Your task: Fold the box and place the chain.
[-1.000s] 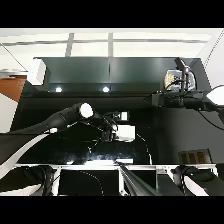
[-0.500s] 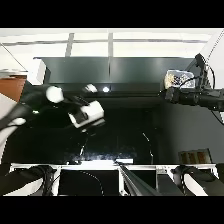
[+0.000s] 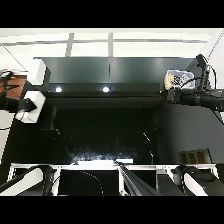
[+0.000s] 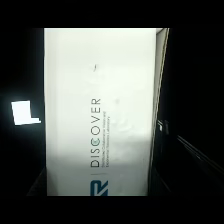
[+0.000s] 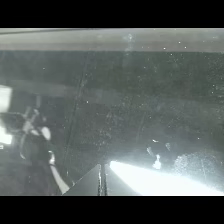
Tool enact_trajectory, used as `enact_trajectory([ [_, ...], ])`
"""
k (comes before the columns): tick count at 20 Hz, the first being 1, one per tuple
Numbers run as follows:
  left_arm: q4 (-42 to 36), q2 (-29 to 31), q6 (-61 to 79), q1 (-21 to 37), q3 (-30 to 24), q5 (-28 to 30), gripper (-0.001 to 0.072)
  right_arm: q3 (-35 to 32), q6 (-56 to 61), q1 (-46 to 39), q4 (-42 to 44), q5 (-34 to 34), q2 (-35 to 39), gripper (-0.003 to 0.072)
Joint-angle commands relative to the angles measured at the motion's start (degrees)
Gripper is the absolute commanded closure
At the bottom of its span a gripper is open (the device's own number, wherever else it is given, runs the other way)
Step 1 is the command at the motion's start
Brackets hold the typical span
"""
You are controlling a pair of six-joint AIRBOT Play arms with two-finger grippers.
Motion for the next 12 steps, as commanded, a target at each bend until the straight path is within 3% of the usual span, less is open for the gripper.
enact_trajectory([
  [1, -1.03, -3.56, 3.1, 6.19, 1.16, 6.82, 0.0356, 0.0, -0.13, -0.04, -0.07, 0.13, 0.02, 0.0644],
  [5, -8.37, -11.21, 9.33, 5.79, 6.21, 9.84, 0.0356, -0.02, 1.38, 0.07, -0.48, 2.6, 0.02, 0.0643],
  [10, -11.69, -18.95, 9.31, 5.55, 12.5, 10.82, 0.0355, -0.02, 2.73, 0.07, -1.57, 2.23, 0.02, 0.0644],
  [12, -9.57, -21.07, 9.66, 4.52, 14.25, 11.47, 0.0331, 0.0, 3.45, 0.07, -1.55, 2.16, 0.02, 0.0644],
])
